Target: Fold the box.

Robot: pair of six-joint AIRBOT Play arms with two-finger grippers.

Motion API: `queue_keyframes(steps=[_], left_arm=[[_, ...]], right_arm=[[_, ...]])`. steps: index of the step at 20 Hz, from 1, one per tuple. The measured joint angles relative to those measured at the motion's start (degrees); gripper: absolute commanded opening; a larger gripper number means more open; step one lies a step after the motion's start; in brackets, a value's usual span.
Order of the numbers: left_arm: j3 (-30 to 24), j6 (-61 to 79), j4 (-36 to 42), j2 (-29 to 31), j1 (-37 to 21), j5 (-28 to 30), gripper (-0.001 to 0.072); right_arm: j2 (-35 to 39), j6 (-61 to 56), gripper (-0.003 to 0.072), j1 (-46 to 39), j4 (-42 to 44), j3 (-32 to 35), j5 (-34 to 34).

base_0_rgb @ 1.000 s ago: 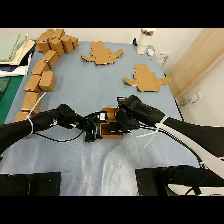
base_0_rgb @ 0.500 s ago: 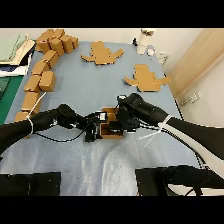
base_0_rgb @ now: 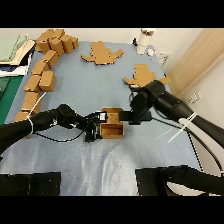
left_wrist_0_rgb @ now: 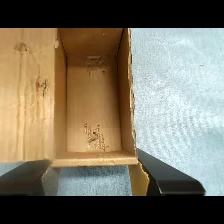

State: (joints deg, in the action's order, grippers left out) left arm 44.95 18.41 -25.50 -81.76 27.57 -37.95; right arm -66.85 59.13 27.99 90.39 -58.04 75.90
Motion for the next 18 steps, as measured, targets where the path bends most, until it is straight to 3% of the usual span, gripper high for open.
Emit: queue_keyframes(steps=[3,6,10,14,18], left_arm=[[0.0,0.0,0.0,0.0,0.0,0.0,0.0422],[0.0,0.0,0.0,0.0,0.0,0.0,0.0421],[0.0,0.0,0.0,0.0,0.0,0.0,0.0421],[0.0,0.0,0.0,0.0,0.0,0.0,0.0421],[0.0,0.0,0.0,0.0,0.0,0.0,0.0422]], right_arm=[[-3.7,13.3,0.0001,-12.7,11.2,0.1,-4.7],[-11.4,31.5,0.0002,-22.9,30.6,0.0,-6.6],[-19.8,53.3,0.0003,-25.5,46.7,-1.1,-4.3],[-18.4,69.8,0.0003,-21.3,51.1,-0.5,-3.2],[-9.9,76.0,0.0003,-15.5,46.4,4.5,-5.9]])
